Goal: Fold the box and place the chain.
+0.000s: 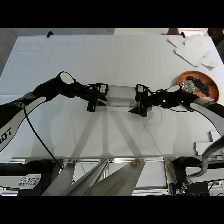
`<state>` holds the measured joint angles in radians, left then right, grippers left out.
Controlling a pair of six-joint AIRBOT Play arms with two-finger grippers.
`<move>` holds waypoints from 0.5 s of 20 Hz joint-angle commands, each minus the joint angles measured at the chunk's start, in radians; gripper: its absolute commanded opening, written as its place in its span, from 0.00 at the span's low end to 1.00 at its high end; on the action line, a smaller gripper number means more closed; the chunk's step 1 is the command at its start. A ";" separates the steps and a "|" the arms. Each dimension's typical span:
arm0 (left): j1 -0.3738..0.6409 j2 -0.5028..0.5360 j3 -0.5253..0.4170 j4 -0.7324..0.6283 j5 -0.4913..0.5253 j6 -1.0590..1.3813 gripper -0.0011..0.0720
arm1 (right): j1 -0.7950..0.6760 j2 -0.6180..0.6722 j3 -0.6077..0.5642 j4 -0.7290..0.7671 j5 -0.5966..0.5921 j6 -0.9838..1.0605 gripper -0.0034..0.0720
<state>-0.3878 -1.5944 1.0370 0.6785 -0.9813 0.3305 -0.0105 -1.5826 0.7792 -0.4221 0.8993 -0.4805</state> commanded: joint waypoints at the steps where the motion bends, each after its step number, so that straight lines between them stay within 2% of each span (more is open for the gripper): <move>1: 0.000 -0.001 0.000 -0.013 -0.002 0.017 0.03 | 0.000 0.000 0.001 0.000 0.000 0.000 0.71; 5: -0.001 -0.013 0.000 -0.025 -0.003 0.018 0.03 | 0.000 0.000 0.001 0.000 0.000 0.000 0.71; 6: -0.001 -0.015 0.000 -0.039 -0.003 0.018 0.08 | 0.000 0.000 0.000 0.000 0.000 0.000 0.71; 8: -0.001 -0.020 0.000 -0.077 -0.003 0.018 0.25 | 0.000 0.000 0.001 0.000 0.000 0.000 0.71; 10: 0.000 -0.021 0.000 -0.095 -0.003 0.018 0.25 | 0.000 0.000 0.001 0.000 0.000 0.000 0.71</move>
<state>-0.3878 -1.6112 1.0370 0.6228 -0.9852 0.3477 -0.0105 -1.5826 0.7792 -0.4217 0.8986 -0.4797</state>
